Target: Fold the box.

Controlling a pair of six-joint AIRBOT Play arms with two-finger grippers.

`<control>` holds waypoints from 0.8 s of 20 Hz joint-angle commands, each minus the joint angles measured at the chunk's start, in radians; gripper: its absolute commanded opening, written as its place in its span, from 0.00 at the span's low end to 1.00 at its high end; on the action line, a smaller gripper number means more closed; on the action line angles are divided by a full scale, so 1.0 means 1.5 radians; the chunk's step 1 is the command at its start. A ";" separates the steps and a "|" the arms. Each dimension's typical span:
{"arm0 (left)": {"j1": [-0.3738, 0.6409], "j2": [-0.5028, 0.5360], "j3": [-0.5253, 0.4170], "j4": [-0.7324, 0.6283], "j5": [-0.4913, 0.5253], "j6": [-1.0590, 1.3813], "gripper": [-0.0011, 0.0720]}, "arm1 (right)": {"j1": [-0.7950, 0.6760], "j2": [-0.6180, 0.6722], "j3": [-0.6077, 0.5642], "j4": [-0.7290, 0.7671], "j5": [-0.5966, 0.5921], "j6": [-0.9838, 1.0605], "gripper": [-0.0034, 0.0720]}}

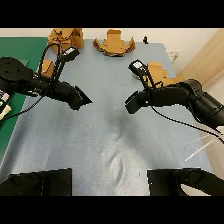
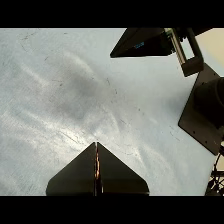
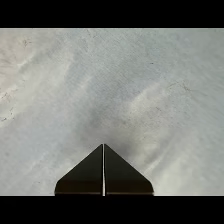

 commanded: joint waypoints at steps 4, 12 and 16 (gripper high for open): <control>-0.002 0.000 0.000 -0.003 0.008 0.001 0.03 | 0.001 0.000 0.026 0.134 -0.023 0.025 0.05; -0.002 -0.002 0.000 -0.015 0.065 0.000 0.03 | -0.298 -0.017 0.318 0.055 -0.045 0.084 0.36; -0.003 -0.002 0.000 -0.012 0.093 0.003 0.03 | -0.508 -0.154 0.427 0.058 0.103 0.062 0.50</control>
